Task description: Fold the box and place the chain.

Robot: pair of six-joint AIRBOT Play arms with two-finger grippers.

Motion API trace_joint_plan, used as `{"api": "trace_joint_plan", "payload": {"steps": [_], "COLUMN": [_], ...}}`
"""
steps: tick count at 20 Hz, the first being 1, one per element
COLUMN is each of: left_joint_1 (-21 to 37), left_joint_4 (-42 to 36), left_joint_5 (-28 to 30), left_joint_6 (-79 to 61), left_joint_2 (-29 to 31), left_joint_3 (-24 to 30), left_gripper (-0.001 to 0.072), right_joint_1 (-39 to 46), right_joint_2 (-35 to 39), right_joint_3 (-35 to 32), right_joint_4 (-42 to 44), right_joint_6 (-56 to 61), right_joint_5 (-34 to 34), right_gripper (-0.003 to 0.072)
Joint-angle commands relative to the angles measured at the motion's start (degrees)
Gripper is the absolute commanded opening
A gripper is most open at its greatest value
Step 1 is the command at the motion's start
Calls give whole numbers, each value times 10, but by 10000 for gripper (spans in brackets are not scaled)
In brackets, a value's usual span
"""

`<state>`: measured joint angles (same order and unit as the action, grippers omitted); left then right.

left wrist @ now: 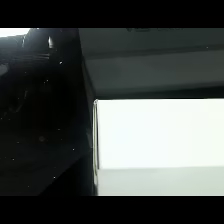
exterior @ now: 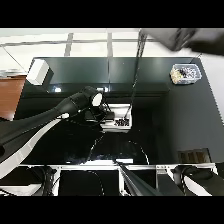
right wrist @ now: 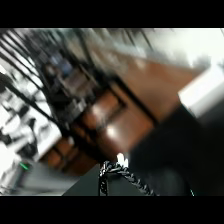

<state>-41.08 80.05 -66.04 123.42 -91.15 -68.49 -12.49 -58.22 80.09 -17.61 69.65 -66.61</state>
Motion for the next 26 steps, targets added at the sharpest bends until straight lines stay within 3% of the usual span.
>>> {"api": "trace_joint_plan", "payload": {"steps": [1,4,13,20,21,22,24,25,26], "left_joint_1": [0,0,0,0,0,0,0,0,0], "left_joint_4": [0,0,0,0,0,0,0,0,0], "left_joint_5": [0,0,0,0,0,0,0,1,0], "left_joint_6": [0,0,0,0,0,0,0,0,0], "left_joint_2": [0,0,0,0,0,0,0,0,0], "left_joint_3": [0,0,0,0,0,0,0,0,0], "left_gripper": [29,29,29,29,29,29,29,29,29], "right_joint_1": [-17,-15,-16,-78,-80,-78,-57,-39,-21], "right_joint_2": [-5,-5,-6,-49,-56,-60,-59,-59,-59], "right_joint_3": [-87,-131,-156,-240,-240,-240,-239,-239,-239], "right_joint_4": [-54,-85,-141,-154,-159,-160,-161,-161,-163], "right_joint_6": [21,22,47,52,52,52,52,51,49], "right_joint_5": [-8,1,-19,43,44,43,25,1,-23], "right_gripper": [14,14,14,17,67,165,187,292,292]}}
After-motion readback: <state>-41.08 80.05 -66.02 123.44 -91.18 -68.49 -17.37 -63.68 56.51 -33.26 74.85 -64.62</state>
